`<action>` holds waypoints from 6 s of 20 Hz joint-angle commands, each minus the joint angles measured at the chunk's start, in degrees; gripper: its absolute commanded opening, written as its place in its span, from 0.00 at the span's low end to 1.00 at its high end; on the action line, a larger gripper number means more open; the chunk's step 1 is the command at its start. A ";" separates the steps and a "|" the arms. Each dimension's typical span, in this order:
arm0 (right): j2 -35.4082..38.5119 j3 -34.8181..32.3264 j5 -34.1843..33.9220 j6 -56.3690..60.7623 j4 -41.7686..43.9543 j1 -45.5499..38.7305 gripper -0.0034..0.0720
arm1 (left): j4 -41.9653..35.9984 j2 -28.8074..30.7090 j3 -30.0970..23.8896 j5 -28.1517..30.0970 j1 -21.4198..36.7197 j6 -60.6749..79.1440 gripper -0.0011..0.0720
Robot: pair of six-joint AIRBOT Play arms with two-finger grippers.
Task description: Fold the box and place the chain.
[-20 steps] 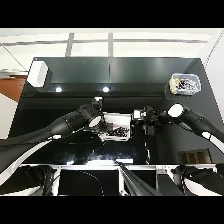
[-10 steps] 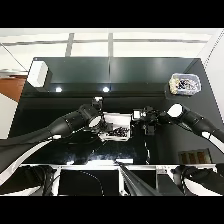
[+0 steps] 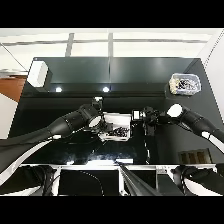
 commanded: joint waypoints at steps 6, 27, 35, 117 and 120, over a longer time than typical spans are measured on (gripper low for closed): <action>0.22 0.00 0.04 9.88 -7.23 1.20 0.13 | 0.00 -0.02 0.07 0.02 0.04 0.02 0.05; 16.90 12.55 19.78 42.80 -10.69 0.26 0.10 | -0.20 -0.02 0.07 0.02 0.04 0.02 0.05; 16.90 22.80 34.91 43.60 8.61 0.26 0.10 | -0.20 -0.02 0.07 0.02 0.04 0.02 0.05; 16.26 14.01 28.37 57.16 -1.92 -20.68 0.54 | -50.53 5.38 -17.84 3.65 28.85 153.09 0.98; 16.26 14.01 28.11 57.16 -1.90 -20.68 0.54 | -52.54 5.31 -17.84 4.37 28.74 153.09 0.98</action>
